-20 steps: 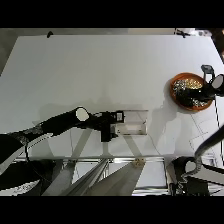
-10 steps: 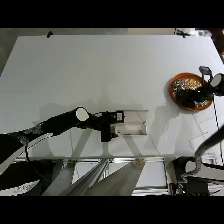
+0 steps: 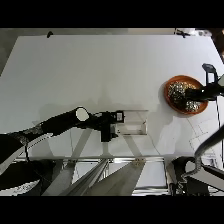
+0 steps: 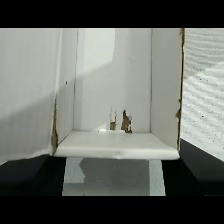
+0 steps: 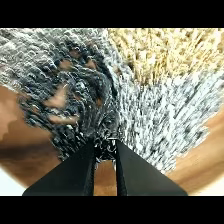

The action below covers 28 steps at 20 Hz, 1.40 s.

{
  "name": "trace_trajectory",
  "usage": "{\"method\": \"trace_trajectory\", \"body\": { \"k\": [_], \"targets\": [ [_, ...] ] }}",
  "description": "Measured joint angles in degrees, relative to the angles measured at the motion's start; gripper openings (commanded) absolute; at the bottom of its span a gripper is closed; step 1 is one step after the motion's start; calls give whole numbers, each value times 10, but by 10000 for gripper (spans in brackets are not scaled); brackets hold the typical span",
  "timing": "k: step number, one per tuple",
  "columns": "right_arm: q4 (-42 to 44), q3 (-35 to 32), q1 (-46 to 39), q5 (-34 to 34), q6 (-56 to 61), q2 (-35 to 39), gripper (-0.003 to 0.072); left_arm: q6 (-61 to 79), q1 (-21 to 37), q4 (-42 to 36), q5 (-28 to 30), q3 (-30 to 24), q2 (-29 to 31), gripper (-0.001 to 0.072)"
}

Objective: Fold the box and place the chain.

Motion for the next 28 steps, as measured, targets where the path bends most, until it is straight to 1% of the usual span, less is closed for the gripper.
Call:
{"method": "trace_trajectory", "body": {
  "k": [2, 4, 9, 11, 14, 17, 19, 23, 28],
  "targets": [
    [-4, 0, 0, 14, -2, 48, 12, 0, 0, 0, 0, 0, 0, 333],
    [9, 0, 0, 30, -8, 101, 13, 0, 0, 0, 0, 0, 0, 333],
    [93, 0, 3, 89, -41, 227, 13, 0, 0, 0, -1, 0, 0, 333],
    [117, -2, 19, 121, -46, 263, 13, 0, 0, 0, -1, 0, 0, 333],
    [144, -10, 71, 163, -50, 305, 12, 0, 0, 0, -2, 0, 0, 333],
    [157, -23, 148, 180, -45, 325, 12, 0, 0, 0, -2, 0, 0, 333],
    [162, -33, 206, 179, -33, 332, 12, 0, 0, 0, -2, 0, 0, 333],
    [165, -47, 312, 162, -1, 336, 12, 0, 0, 0, -2, 0, 0, 333],
    [167, -55, 418, 139, 40, 337, 12, 0, 0, 0, -2, 0, 0, 333]
  ]
}}
